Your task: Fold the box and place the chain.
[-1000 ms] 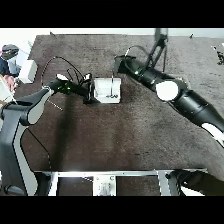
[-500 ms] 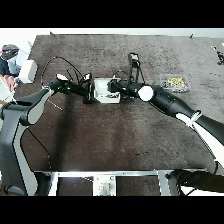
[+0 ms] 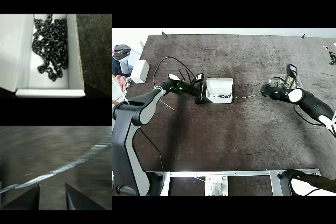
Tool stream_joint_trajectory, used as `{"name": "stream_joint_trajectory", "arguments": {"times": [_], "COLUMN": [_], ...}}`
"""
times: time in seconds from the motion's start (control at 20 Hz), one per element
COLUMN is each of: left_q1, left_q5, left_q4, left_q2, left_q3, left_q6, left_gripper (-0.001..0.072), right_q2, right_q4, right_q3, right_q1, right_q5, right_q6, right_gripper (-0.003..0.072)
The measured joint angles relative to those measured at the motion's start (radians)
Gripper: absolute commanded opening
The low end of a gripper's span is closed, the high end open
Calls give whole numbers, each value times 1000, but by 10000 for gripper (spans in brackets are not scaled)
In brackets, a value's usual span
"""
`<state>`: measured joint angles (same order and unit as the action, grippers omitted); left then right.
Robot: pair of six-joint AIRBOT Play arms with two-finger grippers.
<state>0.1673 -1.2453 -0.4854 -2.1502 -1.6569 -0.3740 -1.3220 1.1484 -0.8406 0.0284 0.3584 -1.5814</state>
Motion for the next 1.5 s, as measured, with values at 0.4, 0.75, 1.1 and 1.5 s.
{"name": "stream_joint_trajectory", "arguments": {"times": [0.4,0.75,1.1,1.5], "left_q1": [0,0,0,0], "left_q5": [0,0,0,0], "left_q4": [0,0,0,0], "left_q2": [0,0,0,0], "left_q3": [0,0,0,0], "left_q6": [0,0,0,0], "left_gripper": [394,394,395,394], "right_q2": [-232,-317,-58,62], "right_q4": [-84,-132,-140,-146], "right_q3": [-126,-252,-268,-272], "right_q1": [-82,-9,217,405], "right_q5": [-71,-51,-25,-44], "right_q6": [-7,-16,35,43], "right_gripper": [191,8,9,9]}}
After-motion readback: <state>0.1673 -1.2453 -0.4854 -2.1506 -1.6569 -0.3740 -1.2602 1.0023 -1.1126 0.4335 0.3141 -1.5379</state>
